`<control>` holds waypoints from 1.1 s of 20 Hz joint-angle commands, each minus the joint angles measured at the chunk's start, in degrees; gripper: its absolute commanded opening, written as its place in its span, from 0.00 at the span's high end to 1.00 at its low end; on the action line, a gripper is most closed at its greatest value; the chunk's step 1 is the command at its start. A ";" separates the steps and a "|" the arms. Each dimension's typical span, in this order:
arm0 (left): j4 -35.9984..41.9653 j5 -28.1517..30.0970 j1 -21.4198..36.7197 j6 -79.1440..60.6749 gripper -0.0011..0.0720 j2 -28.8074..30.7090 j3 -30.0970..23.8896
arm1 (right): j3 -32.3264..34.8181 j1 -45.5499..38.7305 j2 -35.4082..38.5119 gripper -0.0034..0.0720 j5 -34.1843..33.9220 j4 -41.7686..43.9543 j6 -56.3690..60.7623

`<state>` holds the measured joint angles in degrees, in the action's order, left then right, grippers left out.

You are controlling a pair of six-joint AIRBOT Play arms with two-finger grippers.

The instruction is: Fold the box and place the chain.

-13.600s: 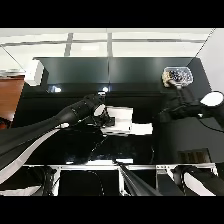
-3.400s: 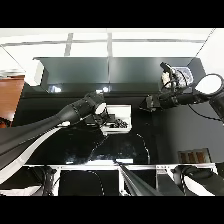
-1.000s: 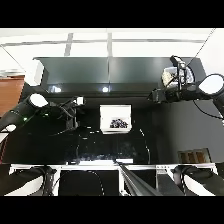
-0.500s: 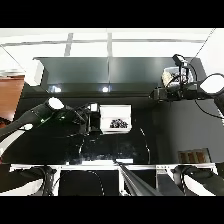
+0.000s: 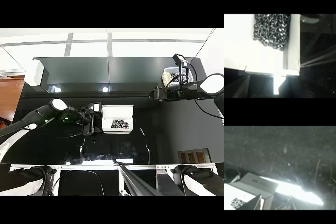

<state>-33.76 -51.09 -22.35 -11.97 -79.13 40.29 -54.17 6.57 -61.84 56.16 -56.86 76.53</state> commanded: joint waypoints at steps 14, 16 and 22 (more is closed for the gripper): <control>1.44 5.66 -3.58 -4.83 0.01 -0.81 0.66 | 0.02 0.11 -0.70 0.42 -1.16 2.05 0.37; 1.44 7.52 -4.68 -4.76 0.02 -0.83 0.66 | 0.04 0.13 -0.94 0.42 -1.40 3.32 0.37; 1.53 8.00 -4.79 -4.31 0.35 -0.83 0.66 | 0.02 6.19 -5.25 0.02 -9.66 5.70 -1.14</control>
